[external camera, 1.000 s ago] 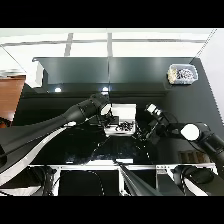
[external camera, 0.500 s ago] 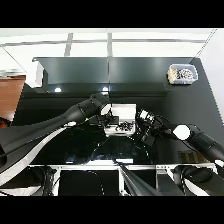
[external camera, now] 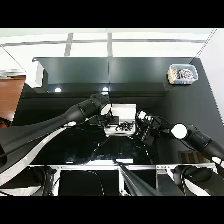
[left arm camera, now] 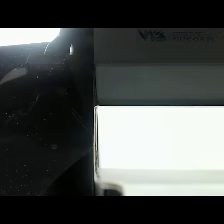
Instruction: Fold the box and place the chain.
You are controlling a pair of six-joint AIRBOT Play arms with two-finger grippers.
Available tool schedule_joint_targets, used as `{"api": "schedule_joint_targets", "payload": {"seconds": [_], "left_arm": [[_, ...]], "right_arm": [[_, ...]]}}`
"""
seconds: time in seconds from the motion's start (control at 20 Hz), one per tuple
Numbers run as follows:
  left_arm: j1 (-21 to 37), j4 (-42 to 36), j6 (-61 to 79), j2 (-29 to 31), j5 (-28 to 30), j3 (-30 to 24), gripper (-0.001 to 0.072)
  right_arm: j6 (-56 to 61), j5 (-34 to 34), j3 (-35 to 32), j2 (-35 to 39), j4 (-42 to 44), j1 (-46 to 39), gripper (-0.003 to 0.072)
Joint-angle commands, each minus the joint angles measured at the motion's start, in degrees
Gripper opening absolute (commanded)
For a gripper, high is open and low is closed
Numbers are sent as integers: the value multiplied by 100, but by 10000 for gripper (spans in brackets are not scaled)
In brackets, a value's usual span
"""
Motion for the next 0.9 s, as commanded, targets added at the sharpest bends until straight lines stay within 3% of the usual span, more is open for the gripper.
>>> {"api": "schedule_joint_targets", "payload": {"seconds": [0.0,0.1,0.15,0.2,0.3,0.35,0.4,0.45,0.7,0.85], "left_arm": [[2,2,2,0,-2,2,30],[2,2,2,0,-2,2,30],[2,2,2,0,0,2,30],[2,2,2,0,-2,2,30],[2,2,2,0,-2,2,30],[2,2,2,0,-2,2,30],[2,2,2,0,-2,2,30],[2,2,2,0,-2,2,30],[2,2,2,0,-2,2,30],[2,2,2,0,-2,2,30]], "right_arm": [[-212,4,-2,-35,-7,4,707],[-212,4,-2,-35,-7,4,706],[-212,7,-2,-35,-7,4,649],[-210,9,-2,-35,-4,4,520],[-208,9,0,-35,-2,4,440],[-203,28,4,-33,2,4,296],[-205,101,28,-33,0,4,104],[-199,166,52,-33,2,4,13],[428,407,297,166,-50,-39,16],[1425,986,699,487,-638,-271,16]]}}
